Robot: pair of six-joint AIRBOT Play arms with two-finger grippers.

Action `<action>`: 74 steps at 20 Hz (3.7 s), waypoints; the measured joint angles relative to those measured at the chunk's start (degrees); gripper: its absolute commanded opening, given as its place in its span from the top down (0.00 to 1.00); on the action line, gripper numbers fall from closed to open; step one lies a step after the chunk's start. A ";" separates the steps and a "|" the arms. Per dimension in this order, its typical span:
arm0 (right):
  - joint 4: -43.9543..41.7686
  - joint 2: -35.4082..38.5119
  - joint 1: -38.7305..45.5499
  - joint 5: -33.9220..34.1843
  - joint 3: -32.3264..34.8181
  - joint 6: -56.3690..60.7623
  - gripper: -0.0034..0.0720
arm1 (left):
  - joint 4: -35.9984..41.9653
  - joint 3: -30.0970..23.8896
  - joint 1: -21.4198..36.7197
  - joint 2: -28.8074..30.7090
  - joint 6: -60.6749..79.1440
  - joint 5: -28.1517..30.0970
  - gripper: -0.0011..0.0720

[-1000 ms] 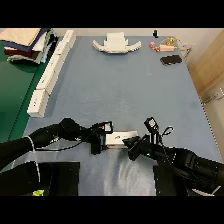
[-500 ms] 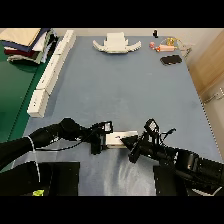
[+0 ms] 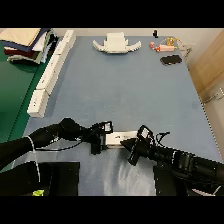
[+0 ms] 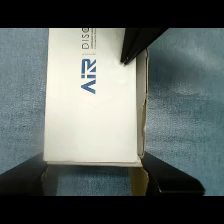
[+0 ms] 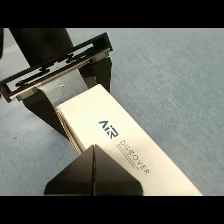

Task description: Fold the box.

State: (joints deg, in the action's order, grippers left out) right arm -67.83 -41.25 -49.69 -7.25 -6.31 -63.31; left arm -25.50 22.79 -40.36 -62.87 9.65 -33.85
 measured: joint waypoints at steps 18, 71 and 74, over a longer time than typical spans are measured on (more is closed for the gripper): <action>1.14 -2.36 -0.02 0.28 -0.22 -0.79 0.95 | 0.02 0.00 0.00 0.00 -0.17 0.00 0.38; 8.59 9.07 9.68 59.19 -18.34 33.09 0.75 | -23.08 47.39 46.12 -33.38 -48.17 8.17 0.38; 9.35 8.94 9.68 59.19 -18.34 33.27 0.75 | -26.21 50.49 46.36 -36.26 -51.06 8.15 0.38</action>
State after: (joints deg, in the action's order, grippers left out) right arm -58.48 -32.32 -40.01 51.94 -24.64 -30.04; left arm -51.70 73.28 6.00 -99.13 -41.41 -25.69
